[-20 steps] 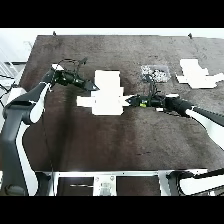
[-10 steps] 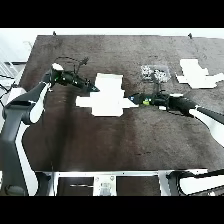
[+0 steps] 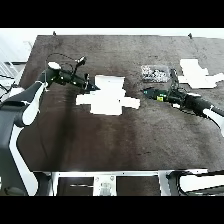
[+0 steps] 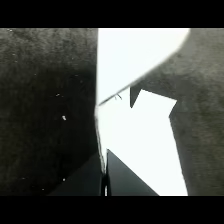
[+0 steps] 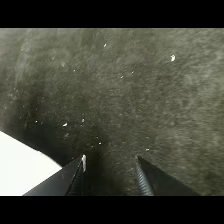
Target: Fold the box and place the chain.
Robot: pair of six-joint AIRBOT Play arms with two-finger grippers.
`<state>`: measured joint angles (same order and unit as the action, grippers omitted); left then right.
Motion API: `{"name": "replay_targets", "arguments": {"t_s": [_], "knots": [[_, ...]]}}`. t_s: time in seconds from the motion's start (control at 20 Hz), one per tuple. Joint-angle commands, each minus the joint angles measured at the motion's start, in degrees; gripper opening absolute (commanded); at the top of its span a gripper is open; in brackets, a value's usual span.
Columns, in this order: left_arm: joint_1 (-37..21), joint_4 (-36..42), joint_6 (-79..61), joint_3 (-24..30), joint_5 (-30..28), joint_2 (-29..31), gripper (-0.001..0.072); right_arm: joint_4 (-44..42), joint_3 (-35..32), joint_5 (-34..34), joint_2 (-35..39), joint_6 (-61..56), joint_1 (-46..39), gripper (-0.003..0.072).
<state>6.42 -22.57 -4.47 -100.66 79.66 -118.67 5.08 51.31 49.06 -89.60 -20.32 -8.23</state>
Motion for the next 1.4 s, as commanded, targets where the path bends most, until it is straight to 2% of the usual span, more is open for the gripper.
{"name": "replay_targets", "arguments": {"t_s": [0.0, 0.15, 0.25, 0.65, 0.7, 0.75, 1.0, 1.05, 1.2, 1.35], "knots": [[0.15, 3.48, -11.17, 8.39, -7.89, 2.54, 0.0013, -0.17, 0.0, 0.74, 0.07, 0.04, -0.76, 0.0392], [1.29, 3.32, -17.14, 12.5, -12.17, 2.51, 0.0013, -0.15, -0.02, 0.74, 0.07, 0.96, -0.76, 0.0392], [2.01, 3.5, -19.23, 13.92, -12.17, 2.49, 0.0014, -0.17, 0.0, 0.7, 0.07, 1.25, -0.76, 0.0392], [2.1, 3.37, -20.7, 14.32, -13.81, 2.47, 0.0019, -0.15, -0.02, 1.62, 0.09, 4.68, -0.76, 0.0398], [2.1, 3.34, -20.72, 14.32, -13.92, 2.47, 0.0019, -0.24, -0.02, 1.6, 0.15, 5.75, -0.76, 0.0454], [2.1, 3.34, -20.7, 14.29, -13.9, 2.47, 0.002, -0.2, -0.02, 1.64, 0.44, 7.1, -0.76, 0.0455], [2.12, 3.37, -20.44, 14.29, -14.12, 2.49, 0.002, -0.02, -1.36, 9.79, 6.88, 15.37, -0.59, 0.0456], [2.12, 3.39, -20.41, 14.29, -14.12, 2.49, 0.002, 0.26, -1.95, 11.67, 8.46, 17.4, -0.07, 0.0549], [2.12, 3.48, -20.46, 14.29, -14.19, 2.49, 0.002, 4.57, -2.4, 12.92, 9.79, 26.05, 4.35, 0.0647], [2.1, 3.5, -20.46, 14.29, -14.25, 2.49, 0.002, 12.09, -2.4, 8.57, 9.77, 30.03, 10.45, 0.0647]]}}
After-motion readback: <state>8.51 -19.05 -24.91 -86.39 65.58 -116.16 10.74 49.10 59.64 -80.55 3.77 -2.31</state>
